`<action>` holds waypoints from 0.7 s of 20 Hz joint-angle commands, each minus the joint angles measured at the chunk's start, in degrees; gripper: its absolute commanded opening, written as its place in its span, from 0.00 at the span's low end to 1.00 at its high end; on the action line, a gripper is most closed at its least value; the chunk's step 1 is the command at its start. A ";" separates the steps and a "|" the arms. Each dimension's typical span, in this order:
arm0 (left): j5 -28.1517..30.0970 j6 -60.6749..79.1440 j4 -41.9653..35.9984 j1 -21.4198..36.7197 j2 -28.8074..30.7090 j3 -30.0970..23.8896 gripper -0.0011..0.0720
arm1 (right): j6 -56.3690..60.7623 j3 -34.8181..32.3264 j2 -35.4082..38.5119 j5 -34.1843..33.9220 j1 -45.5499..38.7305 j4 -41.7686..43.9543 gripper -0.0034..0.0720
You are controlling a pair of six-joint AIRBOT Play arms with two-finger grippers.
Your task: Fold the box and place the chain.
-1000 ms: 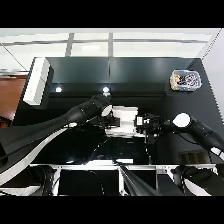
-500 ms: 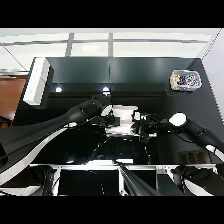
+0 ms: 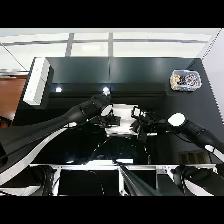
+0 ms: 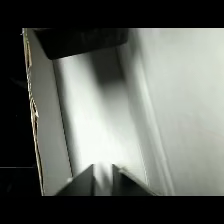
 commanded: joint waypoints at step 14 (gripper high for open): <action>-1.66 0.02 -0.07 0.02 -0.04 0.02 0.05 | 74.75 -7.30 16.83 13.25 -43.34 -20.96 0.06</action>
